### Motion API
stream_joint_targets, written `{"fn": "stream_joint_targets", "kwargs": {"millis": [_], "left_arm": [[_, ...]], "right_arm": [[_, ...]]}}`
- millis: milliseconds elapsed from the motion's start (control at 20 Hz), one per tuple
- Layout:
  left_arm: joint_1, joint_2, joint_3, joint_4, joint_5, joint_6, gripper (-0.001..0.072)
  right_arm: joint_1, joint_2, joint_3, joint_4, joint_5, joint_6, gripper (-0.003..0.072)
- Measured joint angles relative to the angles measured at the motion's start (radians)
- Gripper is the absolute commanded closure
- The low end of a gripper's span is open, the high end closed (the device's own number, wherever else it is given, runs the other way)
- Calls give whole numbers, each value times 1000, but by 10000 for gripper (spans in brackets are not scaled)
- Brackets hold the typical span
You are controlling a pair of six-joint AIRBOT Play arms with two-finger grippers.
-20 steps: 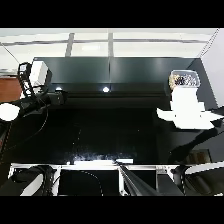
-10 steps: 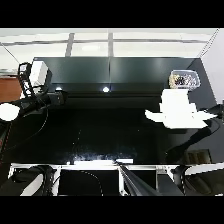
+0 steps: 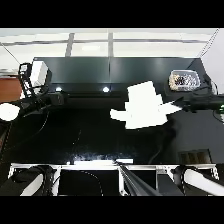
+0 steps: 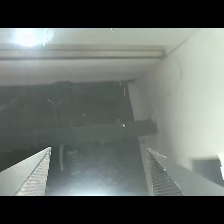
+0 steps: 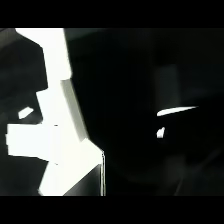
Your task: Fold the box and place the chain.
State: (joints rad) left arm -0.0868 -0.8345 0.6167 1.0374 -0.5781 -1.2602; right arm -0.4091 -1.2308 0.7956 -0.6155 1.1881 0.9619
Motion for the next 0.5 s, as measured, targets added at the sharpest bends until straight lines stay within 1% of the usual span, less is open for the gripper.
{"fn": "stream_joint_targets", "kwargs": {"millis": [100, 250, 350, 500], "left_arm": [[-18, -2, 0, -2, -17, 4, 4], [-73, -13, 0, -5, -32, 13, 4], [-120, -35, 0, -9, -31, 14, 4], [-187, -99, 0, -50, -32, -27, 4]], "right_arm": [[122, 159, -124, 18, -146, -1, 676], [285, 358, -286, 33, -301, -38, 676], [369, 453, -359, 35, -361, -62, 676], [451, 531, -415, 36, -414, -89, 676]]}}
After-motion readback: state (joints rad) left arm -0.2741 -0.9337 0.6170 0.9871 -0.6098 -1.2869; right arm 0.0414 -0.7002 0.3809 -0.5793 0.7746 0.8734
